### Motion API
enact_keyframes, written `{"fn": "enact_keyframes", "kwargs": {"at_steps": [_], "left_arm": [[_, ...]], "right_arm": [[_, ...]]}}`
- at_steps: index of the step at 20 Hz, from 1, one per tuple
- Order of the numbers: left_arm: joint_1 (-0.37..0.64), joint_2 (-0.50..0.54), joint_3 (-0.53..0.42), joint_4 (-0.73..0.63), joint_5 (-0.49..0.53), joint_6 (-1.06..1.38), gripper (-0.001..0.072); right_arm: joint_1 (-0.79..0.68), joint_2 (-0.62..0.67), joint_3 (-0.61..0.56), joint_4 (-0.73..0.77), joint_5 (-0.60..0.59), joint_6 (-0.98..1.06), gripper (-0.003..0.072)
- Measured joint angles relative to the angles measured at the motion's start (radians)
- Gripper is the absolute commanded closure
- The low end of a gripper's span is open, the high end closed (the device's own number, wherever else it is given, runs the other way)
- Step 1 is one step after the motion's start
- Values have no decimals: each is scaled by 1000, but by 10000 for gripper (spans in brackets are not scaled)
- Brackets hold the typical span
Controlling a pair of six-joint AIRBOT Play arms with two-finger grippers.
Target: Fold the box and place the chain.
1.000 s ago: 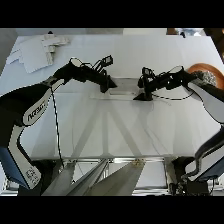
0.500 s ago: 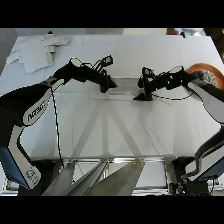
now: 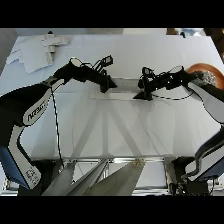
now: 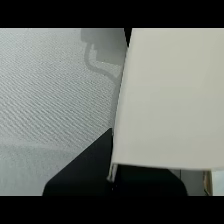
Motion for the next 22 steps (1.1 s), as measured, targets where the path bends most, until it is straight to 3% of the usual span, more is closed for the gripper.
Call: {"fn": "enact_keyframes", "kwargs": {"at_steps": [22], "left_arm": [[0, 0, 0, 0, 1, -2, 691]], "right_arm": [[0, 0, 0, -2, 2, 0, 285]]}}
